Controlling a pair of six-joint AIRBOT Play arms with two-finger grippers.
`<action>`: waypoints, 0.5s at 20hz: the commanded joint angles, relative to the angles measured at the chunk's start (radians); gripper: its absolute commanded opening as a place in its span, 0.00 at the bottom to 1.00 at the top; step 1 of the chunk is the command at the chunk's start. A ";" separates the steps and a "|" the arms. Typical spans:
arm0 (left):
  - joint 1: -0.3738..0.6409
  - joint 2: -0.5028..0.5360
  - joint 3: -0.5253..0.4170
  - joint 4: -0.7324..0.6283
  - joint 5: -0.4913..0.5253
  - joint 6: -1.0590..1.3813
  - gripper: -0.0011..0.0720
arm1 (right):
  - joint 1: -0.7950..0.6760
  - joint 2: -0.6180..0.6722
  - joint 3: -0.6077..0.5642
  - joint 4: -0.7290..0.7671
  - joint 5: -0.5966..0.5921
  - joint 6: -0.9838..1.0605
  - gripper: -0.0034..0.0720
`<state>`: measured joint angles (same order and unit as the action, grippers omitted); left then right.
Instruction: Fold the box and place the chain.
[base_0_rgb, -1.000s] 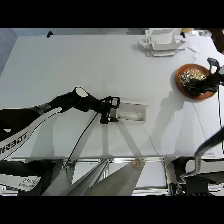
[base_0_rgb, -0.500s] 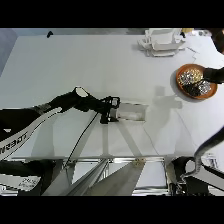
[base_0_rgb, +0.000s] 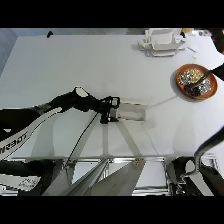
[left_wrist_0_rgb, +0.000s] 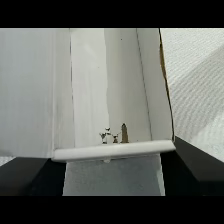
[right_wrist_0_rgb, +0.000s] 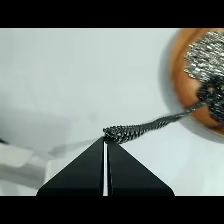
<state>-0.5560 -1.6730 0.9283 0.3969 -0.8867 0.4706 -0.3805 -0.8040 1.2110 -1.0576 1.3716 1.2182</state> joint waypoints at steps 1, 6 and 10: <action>0.001 0.000 0.000 0.000 0.000 0.000 0.30 | 0.055 0.122 0.000 0.103 0.087 -0.019 0.06; 0.001 0.000 0.000 0.000 0.000 0.000 0.30 | 0.334 0.201 -0.001 0.101 0.134 -0.010 0.06; 0.001 0.000 0.000 0.000 0.000 0.000 0.30 | 0.505 0.208 -0.006 0.101 0.110 0.039 0.06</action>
<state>-0.5560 -1.6730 0.9283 0.3969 -0.8867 0.4706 0.0101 -0.6113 1.2087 -0.9634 1.4879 1.2304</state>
